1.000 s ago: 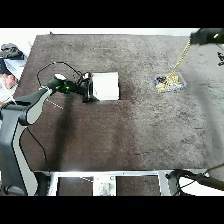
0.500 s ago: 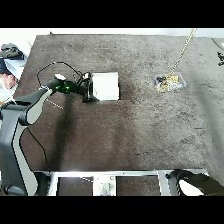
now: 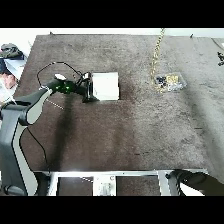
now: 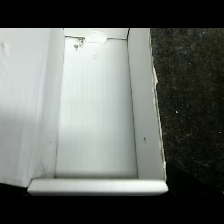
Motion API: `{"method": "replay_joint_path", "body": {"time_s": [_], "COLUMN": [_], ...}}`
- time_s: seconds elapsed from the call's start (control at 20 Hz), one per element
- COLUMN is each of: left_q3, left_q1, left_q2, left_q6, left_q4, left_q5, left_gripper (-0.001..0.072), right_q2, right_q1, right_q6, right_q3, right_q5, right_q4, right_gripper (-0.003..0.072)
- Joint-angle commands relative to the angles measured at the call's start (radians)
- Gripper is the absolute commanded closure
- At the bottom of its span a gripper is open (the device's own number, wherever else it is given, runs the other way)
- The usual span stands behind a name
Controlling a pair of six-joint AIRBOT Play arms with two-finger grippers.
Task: Fold the box and place the chain.
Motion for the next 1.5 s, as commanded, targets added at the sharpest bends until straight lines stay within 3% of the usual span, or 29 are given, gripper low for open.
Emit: {"method": "replay_joint_path", "body": {"time_s": [0.0,0.4,0.85,1.1,1.2,1.35,1.45], "left_q3": [0.000,0.000,0.000,0.000,0.000,0.000,0.000], "left_q1": [0.000,0.000,0.000,0.000,0.000,0.000,0.000], "left_q2": [0.000,0.000,0.000,0.000,0.000,0.000,0.000], "left_q6": [0.000,0.000,0.000,0.000,0.000,0.000,0.000], "left_q4": [0.001,0.000,0.000,0.000,0.000,0.000,0.000], "left_q5": [0.000,0.000,0.000,0.000,0.000,0.000,0.000], "left_gripper": [0.0345,0.0345,0.0345,0.0345,0.0345,0.0345,0.0345], "right_q2": [-0.047,-0.220,-0.423,-0.510,-0.512,-0.472,-0.393], "right_q1": [0.064,0.160,0.174,0.154,0.113,0.013,-0.064], "right_q6": [0.001,0.001,0.001,0.002,0.009,0.012,0.016], "right_q3": [0.000,-0.024,-0.169,-0.187,-0.187,-0.197,-0.276], "right_q5": [0.004,0.272,0.288,0.351,0.395,0.536,0.564], "right_q4": [0.001,0.068,0.208,0.220,0.217,0.217,0.217], "right_gripper": [0.0701,0.0702,0.0701,0.0699,0.0319,0.0314,0.0314]}}
